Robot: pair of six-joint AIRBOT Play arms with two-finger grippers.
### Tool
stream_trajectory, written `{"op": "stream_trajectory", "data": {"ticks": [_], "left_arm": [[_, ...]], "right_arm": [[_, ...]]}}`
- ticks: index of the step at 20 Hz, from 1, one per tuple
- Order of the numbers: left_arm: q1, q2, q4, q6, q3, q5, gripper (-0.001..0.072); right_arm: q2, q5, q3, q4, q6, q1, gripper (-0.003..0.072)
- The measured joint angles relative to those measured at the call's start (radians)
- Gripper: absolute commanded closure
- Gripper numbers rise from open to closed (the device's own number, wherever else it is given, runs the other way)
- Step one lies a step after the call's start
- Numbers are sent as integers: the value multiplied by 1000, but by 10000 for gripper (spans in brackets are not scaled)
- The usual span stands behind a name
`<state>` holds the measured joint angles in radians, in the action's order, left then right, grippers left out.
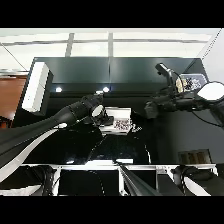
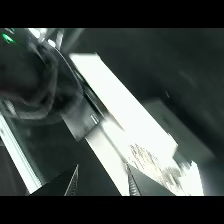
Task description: Fold the box and place the chain.
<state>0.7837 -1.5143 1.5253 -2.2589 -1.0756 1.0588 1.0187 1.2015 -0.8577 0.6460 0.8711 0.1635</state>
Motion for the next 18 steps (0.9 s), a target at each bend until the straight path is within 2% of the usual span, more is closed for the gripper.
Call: {"op": "stream_trajectory", "data": {"ticks": [2, 4, 7, 10, 14, 18], "left_arm": [[0, 0, 0, 0, 0, 0, 677], [0, 0, 0, 0, 0, 0, 677], [0, 0, 0, 0, 0, 0, 677], [0, 0, 0, 0, 0, 0, 677], [0, 0, 0, 0, 0, 0, 677], [0, 0, 0, 0, 0, 0, 677]], "right_arm": [[-1, 65, 37, 102, 24, -50, 314], [-2, 60, 119, 164, 29, -79, -27], [-2, -74, 247, 175, -39, -82, -27], [0, -217, 320, 174, -196, -32, -20], [13, -387, 354, 104, -505, 76, -20], [63, -487, 364, 10, -724, 158, -20]]}}
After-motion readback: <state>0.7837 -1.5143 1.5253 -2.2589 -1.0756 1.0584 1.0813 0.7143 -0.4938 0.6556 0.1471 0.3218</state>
